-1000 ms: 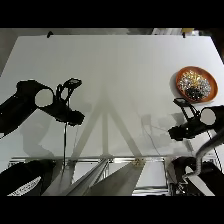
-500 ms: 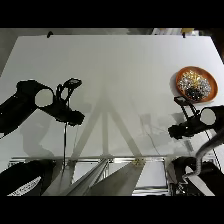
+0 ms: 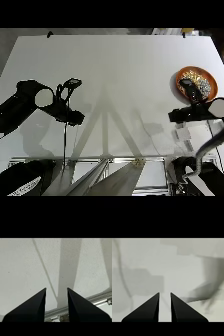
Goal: Fold the box and place the chain.
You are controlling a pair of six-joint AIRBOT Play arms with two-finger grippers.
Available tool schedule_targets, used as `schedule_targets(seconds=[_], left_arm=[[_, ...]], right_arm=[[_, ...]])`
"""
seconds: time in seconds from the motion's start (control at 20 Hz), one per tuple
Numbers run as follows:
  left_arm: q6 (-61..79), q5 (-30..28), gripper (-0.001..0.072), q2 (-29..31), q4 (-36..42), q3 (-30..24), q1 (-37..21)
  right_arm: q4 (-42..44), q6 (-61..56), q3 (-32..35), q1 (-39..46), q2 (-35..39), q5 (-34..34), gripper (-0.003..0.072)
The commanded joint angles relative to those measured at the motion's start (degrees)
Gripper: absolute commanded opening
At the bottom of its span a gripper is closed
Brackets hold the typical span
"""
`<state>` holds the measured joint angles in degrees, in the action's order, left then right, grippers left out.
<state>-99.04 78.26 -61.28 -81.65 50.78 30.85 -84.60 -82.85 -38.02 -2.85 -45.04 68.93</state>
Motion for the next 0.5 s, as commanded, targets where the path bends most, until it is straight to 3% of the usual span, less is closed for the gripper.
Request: schedule_targets(seconds=[0.0, 0.1, 0.2, 0.25, 0.45], left_arm=[[0.0, 0.0, 0.0292, 0.0, 0.0, 0.0, 0.0], [0.0, 0.0, 0.0292, 0.0, 0.0, 0.0, 0.0], [0.0, 0.0, 0.0292, 0.0, 0.0, 0.0, 0.0], [0.0, 0.0, 0.0292, 0.0, 0.0, 0.0, 0.0], [0.0, 0.0, 0.0292, 0.0, 0.0, 0.0, 0.0]], right_arm=[[-18.8, 1.0, -6.6, 6.8, 0.0, 0.9, 0.0135], [-28.2, 3.0, -6.6, 12.3, -0.6, -1.6, 0.0158], [-29.8, 5.1, -6.6, 18.7, -3.1, -4.4, 0.0333], [-30.6, 5.6, -6.6, 22.3, -5.1, -4.5, 0.0361], [-31.0, 6.6, -6.6, 33.9, -14.1, -3.6, 0.0363]])
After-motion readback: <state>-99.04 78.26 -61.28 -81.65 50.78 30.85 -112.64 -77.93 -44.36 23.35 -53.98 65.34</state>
